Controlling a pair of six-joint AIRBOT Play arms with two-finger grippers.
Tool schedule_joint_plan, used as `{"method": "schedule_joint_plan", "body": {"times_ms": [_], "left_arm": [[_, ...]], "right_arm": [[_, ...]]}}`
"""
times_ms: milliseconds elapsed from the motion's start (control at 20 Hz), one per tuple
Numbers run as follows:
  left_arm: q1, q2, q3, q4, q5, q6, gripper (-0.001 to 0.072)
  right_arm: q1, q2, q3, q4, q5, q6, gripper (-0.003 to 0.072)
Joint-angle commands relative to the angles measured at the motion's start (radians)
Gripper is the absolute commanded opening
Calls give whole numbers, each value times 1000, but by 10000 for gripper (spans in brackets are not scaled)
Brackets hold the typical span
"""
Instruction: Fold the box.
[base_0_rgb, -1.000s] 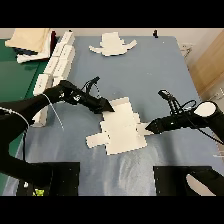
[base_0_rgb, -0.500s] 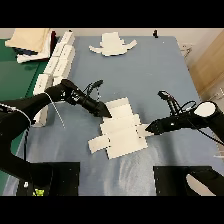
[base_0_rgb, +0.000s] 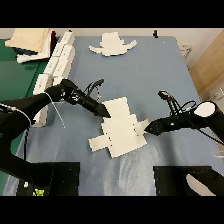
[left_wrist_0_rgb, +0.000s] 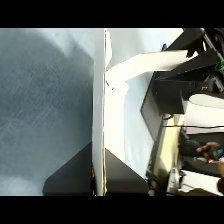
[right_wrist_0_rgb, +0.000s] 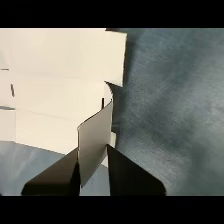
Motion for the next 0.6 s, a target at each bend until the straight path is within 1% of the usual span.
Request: {"method": "schedule_joint_plan", "body": {"times_ms": [0, 100, 150, 250, 350, 400, 500, 550], "left_arm": [[-19, 29, 11, 15, 43, 143, 10], [-64, 94, 8, 76, 152, 208, 9], [-89, 129, 2, 113, 210, 227, 9], [-142, 204, -33, 155, 310, 304, 9], [-188, 283, -106, 146, 430, 438, 9], [-209, 323, -151, 120, 494, 512, 9], [-248, 392, -241, 43, 588, 685, 9], [-267, 418, -283, 13, 622, 756, 10]], "right_arm": [[-6, 1, 24, -130, -41, 127, 269], [-24, 1, 82, -262, -38, 289, 509], [-37, 1, 116, -310, -31, 349, 560], [-69, 1, 190, -378, -24, 456, 560], [-98, 1, 252, -384, -34, 521, 560], [-102, 0, 270, -383, -44, 542, 560], [-102, 0, 278, -357, -81, 564, 556], [-102, -4, 278, -337, -93, 567, 519]]}}
